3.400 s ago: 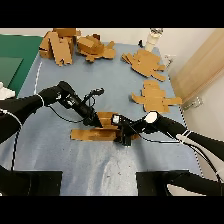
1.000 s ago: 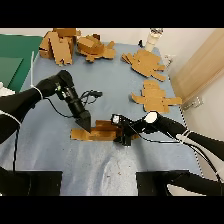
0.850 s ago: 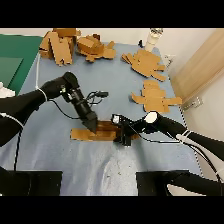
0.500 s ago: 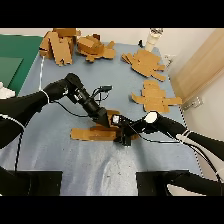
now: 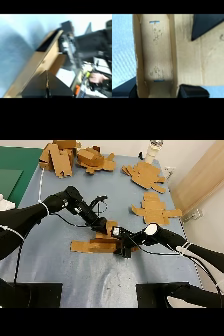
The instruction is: Fold the box.
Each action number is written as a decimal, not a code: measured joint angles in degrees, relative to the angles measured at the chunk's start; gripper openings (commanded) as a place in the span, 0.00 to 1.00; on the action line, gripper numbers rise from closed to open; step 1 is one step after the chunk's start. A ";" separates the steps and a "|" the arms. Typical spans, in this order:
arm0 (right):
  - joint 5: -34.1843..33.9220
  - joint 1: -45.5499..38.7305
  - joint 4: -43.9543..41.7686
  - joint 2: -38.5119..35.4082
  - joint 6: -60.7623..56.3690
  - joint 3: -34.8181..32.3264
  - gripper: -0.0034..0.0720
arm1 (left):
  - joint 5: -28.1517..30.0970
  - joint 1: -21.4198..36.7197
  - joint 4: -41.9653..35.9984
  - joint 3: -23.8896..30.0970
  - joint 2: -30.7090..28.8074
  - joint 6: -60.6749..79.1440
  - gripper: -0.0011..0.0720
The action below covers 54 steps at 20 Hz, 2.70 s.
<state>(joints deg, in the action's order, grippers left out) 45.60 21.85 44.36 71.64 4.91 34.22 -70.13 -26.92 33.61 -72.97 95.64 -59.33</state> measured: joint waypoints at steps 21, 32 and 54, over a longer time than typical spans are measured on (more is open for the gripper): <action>0.11 0.00 0.00 0.00 0.00 0.00 0.66 | 6.12 4.35 -0.70 4.63 -0.68 7.74 0.02; 0.46 0.00 -0.02 0.02 -0.02 0.00 0.66 | -7.54 19.39 -14.19 6.95 -4.57 53.44 0.02; 1.31 -0.02 -1.11 0.00 -0.04 0.00 0.66 | 9.90 6.36 2.51 27.15 -16.57 75.45 0.99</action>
<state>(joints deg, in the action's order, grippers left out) 46.92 21.82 43.24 71.64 4.86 34.22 -60.23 -20.56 36.12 -45.82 79.07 16.12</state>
